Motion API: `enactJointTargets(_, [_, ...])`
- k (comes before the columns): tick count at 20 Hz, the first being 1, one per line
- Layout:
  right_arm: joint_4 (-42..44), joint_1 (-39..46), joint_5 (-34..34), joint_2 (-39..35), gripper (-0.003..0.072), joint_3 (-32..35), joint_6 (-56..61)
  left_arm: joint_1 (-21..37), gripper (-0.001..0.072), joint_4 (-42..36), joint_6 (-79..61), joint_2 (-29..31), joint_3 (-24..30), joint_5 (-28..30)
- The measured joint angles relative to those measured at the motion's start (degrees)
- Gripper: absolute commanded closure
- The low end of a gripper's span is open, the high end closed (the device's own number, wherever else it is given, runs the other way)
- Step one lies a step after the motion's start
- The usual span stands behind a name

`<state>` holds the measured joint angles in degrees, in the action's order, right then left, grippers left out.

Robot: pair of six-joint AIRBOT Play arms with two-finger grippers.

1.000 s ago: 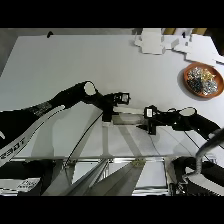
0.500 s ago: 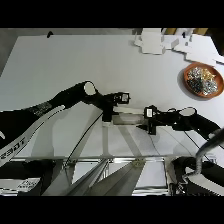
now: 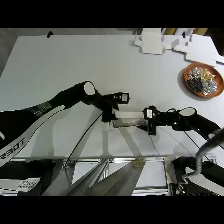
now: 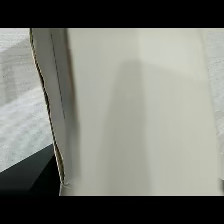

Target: Fold the box and place the chain.

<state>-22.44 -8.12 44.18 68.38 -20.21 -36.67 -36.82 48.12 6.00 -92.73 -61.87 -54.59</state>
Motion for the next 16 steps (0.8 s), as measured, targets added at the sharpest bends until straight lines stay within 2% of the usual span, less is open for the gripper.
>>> enactJointTargets(3, [0.1,0.0,0.0,0.0,0.0274,0.0,0.3,0.4,0.0140,2.3,1.4,1.9,0.0,-0.6])
enactJointTargets(4, [0.2,0.0,-0.1,0.0,0.0274,0.0,0.4,0.8,0.0157,2.8,2.4,2.7,0.0,-0.8])
enactJointTargets(5, [0.2,0.0,-0.1,0.0,0.0274,0.0,0.4,1.4,0.0211,3.4,3.6,3.6,0.0,-1.2])
enactJointTargets(6, [0.3,0.0,-0.2,0.0,0.0274,0.0,0.5,1.9,0.0307,4.0,4.8,4.5,0.0,-1.7])
enactJointTargets(8, [0.5,0.0,-0.6,0.0,0.0274,0.0,0.7,2.8,0.0713,5.6,7.0,6.8,0.0,-3.2])
enactJointTargets(12, [0.4,0.0,-0.4,0.0,0.0274,0.0,0.6,2.3,0.0706,9.2,9.3,13.0,0.0,-8.5])
enactJointTargets(16, [0.3,0.0,-0.2,0.0,0.0274,0.0,0.4,-2.1,0.0706,10.9,14.0,16.9,0.0,-11.1])
